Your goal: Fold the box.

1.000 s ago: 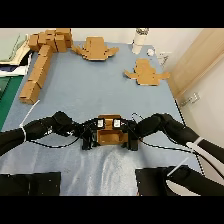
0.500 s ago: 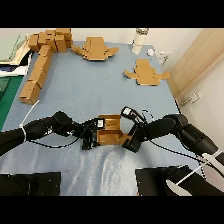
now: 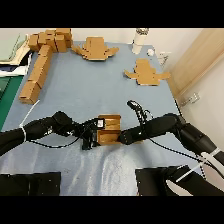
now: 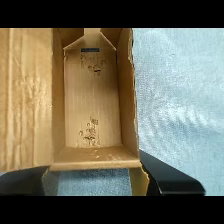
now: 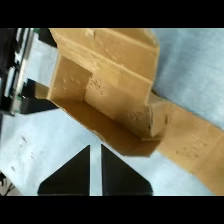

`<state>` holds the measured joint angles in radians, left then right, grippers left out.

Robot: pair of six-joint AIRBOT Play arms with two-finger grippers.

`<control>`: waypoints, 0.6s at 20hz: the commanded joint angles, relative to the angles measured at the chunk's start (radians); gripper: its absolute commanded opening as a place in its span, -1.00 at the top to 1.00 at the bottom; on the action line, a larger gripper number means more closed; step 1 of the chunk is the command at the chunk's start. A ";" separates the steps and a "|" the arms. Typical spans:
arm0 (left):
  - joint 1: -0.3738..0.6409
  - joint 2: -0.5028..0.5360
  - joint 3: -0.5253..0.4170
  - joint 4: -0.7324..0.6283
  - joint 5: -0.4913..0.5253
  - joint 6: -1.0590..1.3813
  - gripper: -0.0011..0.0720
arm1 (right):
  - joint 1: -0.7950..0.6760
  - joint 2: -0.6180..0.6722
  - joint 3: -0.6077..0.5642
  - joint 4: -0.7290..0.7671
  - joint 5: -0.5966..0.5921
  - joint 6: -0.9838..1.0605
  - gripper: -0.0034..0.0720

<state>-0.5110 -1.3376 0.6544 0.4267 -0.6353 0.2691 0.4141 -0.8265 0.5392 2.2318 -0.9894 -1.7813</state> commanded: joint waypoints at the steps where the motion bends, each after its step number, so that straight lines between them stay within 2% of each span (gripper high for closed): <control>1: -0.001 0.000 0.001 0.000 0.000 0.000 -0.33 | -0.001 -0.075 0.063 0.055 0.065 0.016 0.91; 7: -0.001 0.000 0.001 0.000 0.000 0.000 -0.33 | -0.002 -0.327 0.283 0.014 0.103 -0.027 0.90; 12: 0.000 0.000 0.001 0.000 0.000 0.000 -0.33 | 0.000 -0.495 0.309 0.016 0.085 -0.054 0.90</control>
